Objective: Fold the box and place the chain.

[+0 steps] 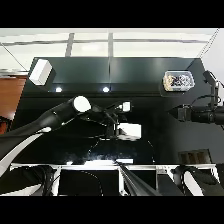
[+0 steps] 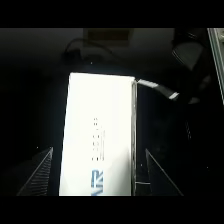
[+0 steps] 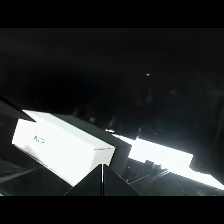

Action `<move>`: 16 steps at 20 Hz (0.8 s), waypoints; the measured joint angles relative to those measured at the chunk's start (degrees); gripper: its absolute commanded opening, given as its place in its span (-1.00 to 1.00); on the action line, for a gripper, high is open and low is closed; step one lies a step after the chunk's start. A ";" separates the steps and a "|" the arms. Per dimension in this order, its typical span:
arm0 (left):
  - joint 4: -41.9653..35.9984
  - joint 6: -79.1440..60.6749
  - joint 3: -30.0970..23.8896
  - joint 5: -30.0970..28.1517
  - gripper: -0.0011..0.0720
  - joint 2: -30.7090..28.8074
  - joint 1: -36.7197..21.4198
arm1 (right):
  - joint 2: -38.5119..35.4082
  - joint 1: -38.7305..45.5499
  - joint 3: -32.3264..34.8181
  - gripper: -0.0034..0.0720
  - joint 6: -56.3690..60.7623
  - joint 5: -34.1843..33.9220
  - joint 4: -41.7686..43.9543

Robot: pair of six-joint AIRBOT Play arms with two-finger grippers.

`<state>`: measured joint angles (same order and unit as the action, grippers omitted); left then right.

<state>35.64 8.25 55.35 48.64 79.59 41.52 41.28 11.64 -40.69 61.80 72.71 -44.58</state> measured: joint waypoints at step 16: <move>1.18 4.17 3.78 1.46 0.98 6.43 1.36 | -0.04 0.11 0.11 -0.88 -0.07 -1.27 -0.11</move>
<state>36.82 12.43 59.13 50.11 86.02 42.87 41.23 11.75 -40.58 61.73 71.44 -44.69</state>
